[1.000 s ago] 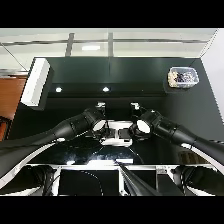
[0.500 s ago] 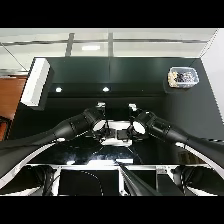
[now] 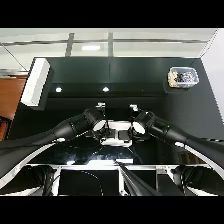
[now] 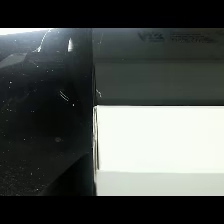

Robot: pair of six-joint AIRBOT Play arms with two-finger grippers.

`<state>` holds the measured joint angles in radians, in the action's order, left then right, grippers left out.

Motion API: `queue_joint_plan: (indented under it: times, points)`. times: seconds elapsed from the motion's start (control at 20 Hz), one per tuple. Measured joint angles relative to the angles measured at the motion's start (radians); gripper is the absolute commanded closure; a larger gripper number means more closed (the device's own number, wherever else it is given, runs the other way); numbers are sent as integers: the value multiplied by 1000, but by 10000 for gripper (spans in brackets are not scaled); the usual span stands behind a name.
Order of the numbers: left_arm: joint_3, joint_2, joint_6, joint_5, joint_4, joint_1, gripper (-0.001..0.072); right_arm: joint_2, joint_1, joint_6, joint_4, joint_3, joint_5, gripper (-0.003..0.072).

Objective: Fold the box and place the chain.

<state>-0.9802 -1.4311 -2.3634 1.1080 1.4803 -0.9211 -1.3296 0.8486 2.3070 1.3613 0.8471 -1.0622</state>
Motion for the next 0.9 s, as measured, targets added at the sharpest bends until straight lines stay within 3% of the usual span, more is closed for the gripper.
queue_joint_plan:
  times: [0.05,0.1,0.15,0.2,0.45,0.5,0.55,0.6,0.8,0.85,0.9]
  points:
    - [0,0,0,0,0,0,684,-2,0,6,0,0,-2,306]
    - [0,0,0,0,0,0,684,-2,0,14,1,0,-4,355]
    - [0,0,0,0,0,0,684,-2,0,18,1,0,-6,604]
    - [0,0,0,0,0,0,684,-2,0,23,0,0,-5,677]
    - [0,0,-3,-1,-1,0,684,-2,0,32,3,1,4,675]
    - [0,0,-3,-1,-1,0,683,-2,0,32,3,1,5,637]
    - [0,0,-2,-1,0,0,683,-2,0,32,3,1,6,435]
    - [0,0,4,2,4,0,684,-2,0,31,2,1,12,364]
    - [0,0,2,2,3,0,684,-2,0,30,1,1,13,390]
    - [0,0,1,2,3,0,684,-2,0,31,1,1,13,591]
    - [0,0,1,2,3,0,684,-2,0,31,2,1,13,677]
